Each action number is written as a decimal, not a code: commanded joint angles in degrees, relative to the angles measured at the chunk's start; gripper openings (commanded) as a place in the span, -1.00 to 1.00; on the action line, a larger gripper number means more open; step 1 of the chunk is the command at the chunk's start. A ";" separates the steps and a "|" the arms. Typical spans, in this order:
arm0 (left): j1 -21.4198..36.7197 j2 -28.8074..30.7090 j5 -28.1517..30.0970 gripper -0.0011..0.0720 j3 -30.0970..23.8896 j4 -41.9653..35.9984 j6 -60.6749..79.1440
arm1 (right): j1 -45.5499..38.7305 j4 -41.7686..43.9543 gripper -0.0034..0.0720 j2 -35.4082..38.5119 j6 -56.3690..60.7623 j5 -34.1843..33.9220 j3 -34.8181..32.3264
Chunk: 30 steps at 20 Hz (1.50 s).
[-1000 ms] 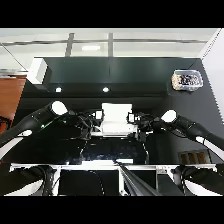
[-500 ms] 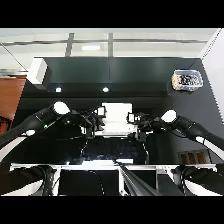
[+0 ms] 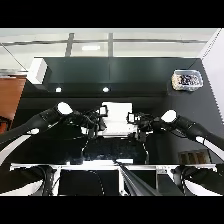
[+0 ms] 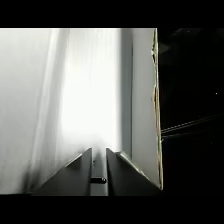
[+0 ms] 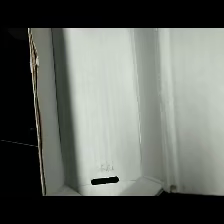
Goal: Fold the box and place the chain.
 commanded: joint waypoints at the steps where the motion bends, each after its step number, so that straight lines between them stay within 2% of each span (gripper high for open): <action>1: -0.26 -0.09 0.00 0.09 0.00 2.36 -0.28 | 0.04 0.00 0.19 -0.04 -0.02 0.02 -0.02; 2: -0.26 0.09 0.00 -0.10 0.02 2.38 -0.31 | 0.04 0.02 0.19 -0.04 0.00 0.02 -0.02; 3: -0.11 0.72 -0.11 -0.74 0.09 3.17 -0.33 | 0.04 0.02 0.19 -0.04 0.00 0.02 -0.02; 4: 0.26 1.79 -0.52 -0.90 0.33 4.66 -2.29 | 0.04 0.00 0.19 -0.04 -0.02 0.02 -0.02; 6: 2.34 5.11 -0.68 -0.90 0.57 8.39 -13.05 | 0.04 0.00 0.19 -0.04 -0.02 0.02 -0.02; 8: 5.88 9.73 -2.16 -0.90 0.59 16.48 -24.09 | 0.04 0.00 0.20 -0.04 -0.02 0.02 -0.02; 10: 10.75 14.36 -4.83 -0.90 0.59 24.81 -33.99 | 0.04 0.00 0.19 -0.04 -0.02 0.02 -0.02; 12: 16.92 17.33 -6.78 -0.90 0.57 30.34 -52.37 | 0.04 0.00 0.19 -0.04 -0.02 0.02 -0.02; 14: 23.93 17.14 -9.90 -0.91 0.07 32.46 -69.59 | 0.04 0.02 0.19 -0.04 0.00 0.02 -0.02; 15: 27.67 16.11 -10.67 -0.90 -0.96 35.54 -87.12 | 0.04 0.00 0.20 -0.04 0.00 0.02 -0.02; 16: 30.67 14.67 -12.33 -0.90 -2.40 36.06 -93.72 | 0.04 0.00 0.19 -0.04 -0.02 0.02 -0.02; 17: 32.98 12.70 -14.36 -0.90 -4.44 31.19 -91.14 | 0.04 0.00 0.19 -0.04 0.00 0.02 -0.02; 19: 34.97 7.93 -19.23 -0.90 -7.43 15.96 -80.13 | 0.04 0.00 0.20 -0.04 -0.02 0.02 -0.02; 20: 34.47 5.95 -19.52 -0.91 -8.61 9.73 -76.56 | 0.04 0.00 0.19 -0.04 -0.02 0.02 -0.02; 21: 32.65 4.24 -17.44 -0.91 -9.44 6.56 -75.69 | 0.04 0.00 0.20 -0.04 -0.02 0.02 -0.02; 24: 24.46 1.46 -10.23 -0.91 -9.03 2.01 -76.28 | 0.04 0.00 0.19 -0.04 0.00 0.04 -0.02; 27: 18.25 -1.14 -10.38 -0.91 -7.91 -4.04 -69.85 | 0.04 0.00 0.20 -0.04 -0.02 0.02 -0.02; 30: 17.57 -1.62 -13.03 -0.91 -6.03 -4.31 -64.17 | 0.04 0.00 0.20 -0.04 -0.02 0.04 -0.02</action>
